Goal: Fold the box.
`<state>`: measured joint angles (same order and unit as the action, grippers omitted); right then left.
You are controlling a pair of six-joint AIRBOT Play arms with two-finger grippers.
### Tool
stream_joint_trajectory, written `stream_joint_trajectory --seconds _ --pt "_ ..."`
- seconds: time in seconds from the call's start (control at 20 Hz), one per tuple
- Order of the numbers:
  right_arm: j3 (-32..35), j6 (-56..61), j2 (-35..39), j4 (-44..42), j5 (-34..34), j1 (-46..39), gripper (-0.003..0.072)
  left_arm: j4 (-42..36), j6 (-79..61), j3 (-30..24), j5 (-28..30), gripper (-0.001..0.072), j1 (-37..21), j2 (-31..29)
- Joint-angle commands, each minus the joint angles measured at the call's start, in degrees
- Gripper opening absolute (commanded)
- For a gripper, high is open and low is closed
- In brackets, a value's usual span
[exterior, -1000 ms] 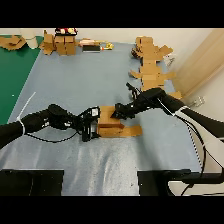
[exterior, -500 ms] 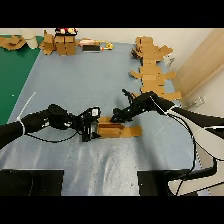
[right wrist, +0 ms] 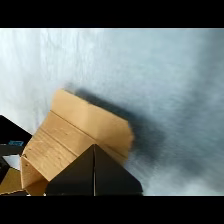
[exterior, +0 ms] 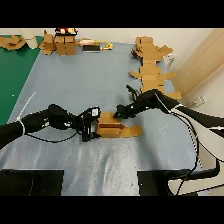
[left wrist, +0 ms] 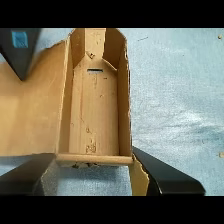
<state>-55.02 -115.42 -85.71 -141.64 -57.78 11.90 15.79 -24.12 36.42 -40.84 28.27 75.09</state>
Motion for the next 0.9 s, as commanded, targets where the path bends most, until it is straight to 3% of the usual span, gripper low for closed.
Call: stream_joint_trajectory --seconds 0.0,0.2,0.4,0.55,0.85 --pt "-0.6 -0.2 5.3 1.6 -0.2 -5.6 0.0001 0.0 0.0 0.0 -0.1 0.0541 0.0 0.0" --pt "2.1 1.5 15.7 12.7 -7.1 -8.5 0.0001 0.0 0.0 0.0 -0.1 0.0541 0.0 0.0" --pt "13.2 1.3 26.3 20.5 -8.1 -1.7 0.0001 0.0 0.0 0.0 -0.1 0.0541 0.0 0.0" --pt "22.4 -7.7 31.0 23.1 -10.6 5.2 0.0002 0.0 0.0 0.0 -0.1 0.0541 0.0 0.0" --pt "24.9 -10.6 31.5 22.1 3.7 10.6 0.0004 0.0 0.0 0.0 -0.1 0.0542 0.0 0.0"
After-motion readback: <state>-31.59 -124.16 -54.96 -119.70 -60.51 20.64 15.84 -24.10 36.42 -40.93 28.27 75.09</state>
